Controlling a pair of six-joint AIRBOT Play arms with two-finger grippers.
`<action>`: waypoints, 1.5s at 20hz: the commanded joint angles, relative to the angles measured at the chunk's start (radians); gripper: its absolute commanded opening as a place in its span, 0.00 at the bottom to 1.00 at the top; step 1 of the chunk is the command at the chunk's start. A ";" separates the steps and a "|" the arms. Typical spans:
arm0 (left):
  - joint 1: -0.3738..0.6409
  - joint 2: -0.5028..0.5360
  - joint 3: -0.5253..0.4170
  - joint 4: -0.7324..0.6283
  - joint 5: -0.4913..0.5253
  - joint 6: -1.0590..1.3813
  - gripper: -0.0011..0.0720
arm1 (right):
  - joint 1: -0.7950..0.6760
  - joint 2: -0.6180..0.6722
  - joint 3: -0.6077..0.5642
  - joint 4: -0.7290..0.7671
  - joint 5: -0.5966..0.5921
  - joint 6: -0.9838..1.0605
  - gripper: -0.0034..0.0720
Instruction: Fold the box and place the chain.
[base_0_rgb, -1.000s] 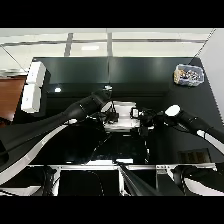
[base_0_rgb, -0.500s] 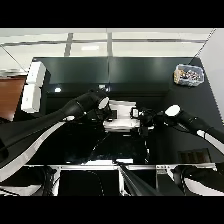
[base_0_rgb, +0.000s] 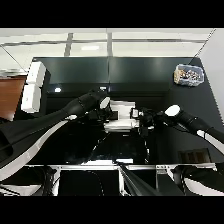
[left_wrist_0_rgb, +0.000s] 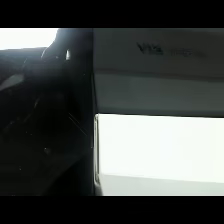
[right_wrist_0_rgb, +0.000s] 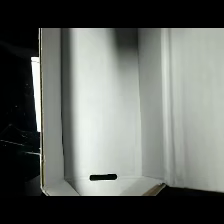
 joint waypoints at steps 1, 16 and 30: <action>0.001 -0.001 0.003 -0.003 0.004 -0.002 0.05 | 0.000 0.000 -0.001 0.001 0.001 0.006 0.43; 0.000 -0.001 0.003 0.014 0.010 0.010 0.06 | 0.000 0.000 -0.001 0.003 -0.002 0.008 0.64; 0.006 -0.001 0.003 0.013 -0.015 0.036 0.06 | -0.002 0.155 0.002 -0.110 0.037 0.075 0.76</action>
